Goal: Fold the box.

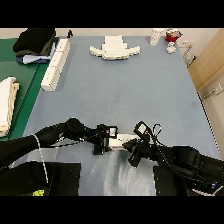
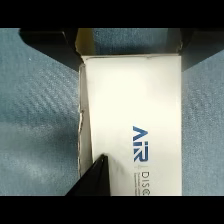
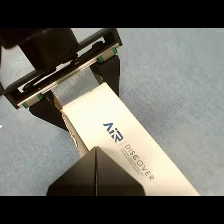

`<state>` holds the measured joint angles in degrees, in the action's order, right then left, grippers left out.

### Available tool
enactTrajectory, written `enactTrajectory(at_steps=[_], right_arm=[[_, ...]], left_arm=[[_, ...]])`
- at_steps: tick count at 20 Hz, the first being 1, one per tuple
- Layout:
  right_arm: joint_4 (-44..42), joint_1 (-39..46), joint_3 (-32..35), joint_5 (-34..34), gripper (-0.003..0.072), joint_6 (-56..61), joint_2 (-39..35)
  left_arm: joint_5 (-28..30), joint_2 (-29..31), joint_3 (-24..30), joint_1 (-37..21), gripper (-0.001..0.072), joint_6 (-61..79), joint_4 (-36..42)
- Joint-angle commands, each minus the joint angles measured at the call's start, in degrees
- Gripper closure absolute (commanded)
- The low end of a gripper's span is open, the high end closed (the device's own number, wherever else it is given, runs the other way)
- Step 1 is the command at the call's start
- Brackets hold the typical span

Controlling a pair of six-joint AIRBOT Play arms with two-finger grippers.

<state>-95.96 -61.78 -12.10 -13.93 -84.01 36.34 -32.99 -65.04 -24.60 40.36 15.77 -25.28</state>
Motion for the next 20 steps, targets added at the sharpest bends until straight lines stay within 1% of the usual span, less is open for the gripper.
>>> enactTrajectory(at_steps=[1,7,10,17,20], right_arm=[[0.15,0.0,0.04,-0.13,0.0683,-0.02,0.94],[0.2,0.0,0.04,-0.13,0.0684,-0.02,3.89],[0.2,0.0,-0.15,-0.04,0.0683,-0.04,3.74],[1.25,0.0,-0.22,-0.94,0.0683,-0.04,-1.4],[2.82,0.0,-2.14,-5.55,0.0683,-0.02,-2.49]], left_arm=[[0.02,0.0,-0.04,-0.02,0.018,0.04,0.0],[0.0,0.0,-0.04,-0.02,0.0179,0.04,0.0],[0.0,-0.02,-0.04,-0.02,0.0179,0.04,0.0],[0.0,0.0,-0.04,-0.02,0.018,0.04,0.0],[0.0,0.0,-0.04,-0.02,0.0179,0.04,0.0]])
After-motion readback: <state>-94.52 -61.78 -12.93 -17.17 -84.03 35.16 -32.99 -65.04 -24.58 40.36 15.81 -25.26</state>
